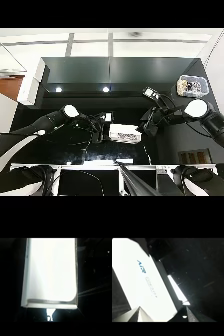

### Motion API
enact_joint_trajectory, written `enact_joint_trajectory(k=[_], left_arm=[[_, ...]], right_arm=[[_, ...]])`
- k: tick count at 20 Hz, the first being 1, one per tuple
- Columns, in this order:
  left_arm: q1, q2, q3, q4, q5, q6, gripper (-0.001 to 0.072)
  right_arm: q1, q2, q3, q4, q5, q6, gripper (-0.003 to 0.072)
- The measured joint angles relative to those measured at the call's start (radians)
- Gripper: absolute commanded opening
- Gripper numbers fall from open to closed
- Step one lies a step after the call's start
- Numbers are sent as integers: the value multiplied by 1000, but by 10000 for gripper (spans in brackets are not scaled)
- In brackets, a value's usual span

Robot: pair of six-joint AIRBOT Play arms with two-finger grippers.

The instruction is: Fold the box and place the chain.

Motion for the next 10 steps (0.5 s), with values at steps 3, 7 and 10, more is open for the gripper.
enact_joint_trajectory(k=[3,7,10], left_arm=[[0,0,0,0,0,0,442],[0,0,0,0,0,-1,442],[0,0,0,0,0,0,442]], right_arm=[[0,0,-1,0,0,-71,584],[0,0,-1,14,35,-111,536],[0,0,-1,29,50,-122,425]])
